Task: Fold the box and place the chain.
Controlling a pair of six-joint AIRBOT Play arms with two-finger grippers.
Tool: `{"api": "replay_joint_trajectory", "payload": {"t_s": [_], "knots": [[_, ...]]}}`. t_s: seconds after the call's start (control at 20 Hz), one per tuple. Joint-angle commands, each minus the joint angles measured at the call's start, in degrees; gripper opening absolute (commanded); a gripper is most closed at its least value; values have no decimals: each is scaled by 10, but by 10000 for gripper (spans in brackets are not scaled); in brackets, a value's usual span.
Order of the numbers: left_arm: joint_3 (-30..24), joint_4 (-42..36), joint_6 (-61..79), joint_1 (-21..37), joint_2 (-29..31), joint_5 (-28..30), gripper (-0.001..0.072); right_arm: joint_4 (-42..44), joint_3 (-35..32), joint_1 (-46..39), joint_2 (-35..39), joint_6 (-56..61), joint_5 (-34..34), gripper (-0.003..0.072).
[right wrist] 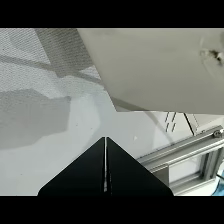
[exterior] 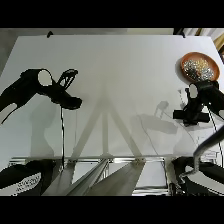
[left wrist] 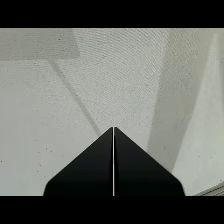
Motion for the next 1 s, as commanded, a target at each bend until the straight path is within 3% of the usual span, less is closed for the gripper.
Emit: {"api": "replay_joint_trajectory", "payload": {"t_s": [0.0, 0.2, 0.3, 0.4, 0.55, 0.65, 0.8, 0.85, 0.9, 0.95], "knots": [[0, 0, 0, 0, 0, 0, 12, 0, 0, 0, 0, 0, 0, 10], [0, 0, 0, 0, 0, 0, 12, -1, 0, 0, 0, -9, -12, 10], [0, 0, 0, 0, 0, 0, 12, -19, 10, 0, 0, -89, -13, 10], [0, 0, 0, 0, 0, 0, 12, -74, 45, 0, 0, -155, 14, 9], [0, 0, 0, 0, 0, 0, 12, -216, 125, 0, 0, -165, 23, 8], [0, 0, 0, 0, 0, 0, 12, -278, 174, -13, -1, -204, -8, 8], [0, -1, 0, 0, 0, 0, 12, -300, 197, -86, -2, -224, -77, 19], [0, -1, 0, 0, 0, 0, 12, -301, 197, -120, -9, -234, -95, 264], [0, -1, 0, 0, 0, 0, 12, -300, 197, -152, -20, -234, -106, 626], [0, -1, 0, 0, 0, 0, 12, -297, 197, -184, -37, -233, -118, 659]]}}
